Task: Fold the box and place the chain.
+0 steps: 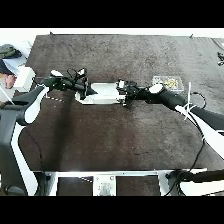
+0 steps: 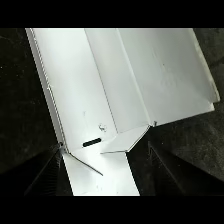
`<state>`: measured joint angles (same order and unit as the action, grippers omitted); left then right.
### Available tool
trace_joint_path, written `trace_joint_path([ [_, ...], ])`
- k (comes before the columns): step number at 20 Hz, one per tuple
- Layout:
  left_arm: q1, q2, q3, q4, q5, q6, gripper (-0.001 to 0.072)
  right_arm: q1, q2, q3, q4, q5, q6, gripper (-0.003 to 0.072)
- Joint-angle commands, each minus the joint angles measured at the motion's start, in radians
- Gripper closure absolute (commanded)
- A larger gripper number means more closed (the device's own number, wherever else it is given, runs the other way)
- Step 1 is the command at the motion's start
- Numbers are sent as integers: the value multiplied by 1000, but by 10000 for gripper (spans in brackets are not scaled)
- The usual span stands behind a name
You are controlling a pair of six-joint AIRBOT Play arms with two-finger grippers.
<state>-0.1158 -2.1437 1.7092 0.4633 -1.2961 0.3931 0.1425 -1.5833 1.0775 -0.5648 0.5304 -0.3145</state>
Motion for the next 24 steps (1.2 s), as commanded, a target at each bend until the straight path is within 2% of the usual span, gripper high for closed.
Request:
trace_joint_path([
  [1,0,0,0,0,-2,0,698,-10,-50,61,8,64,1,90],
  [7,0,0,0,0,-5,0,698,-50,-148,198,11,230,24,90],
  [9,0,0,0,0,-5,0,698,-53,-180,231,10,250,24,90],
  [13,0,0,0,0,-4,0,698,-55,-201,248,-51,263,97,90],
  [20,0,0,0,0,-4,0,698,-55,-131,247,-205,232,243,89],
  [24,0,0,0,0,-5,0,698,-56,-133,244,-194,229,243,89],
])
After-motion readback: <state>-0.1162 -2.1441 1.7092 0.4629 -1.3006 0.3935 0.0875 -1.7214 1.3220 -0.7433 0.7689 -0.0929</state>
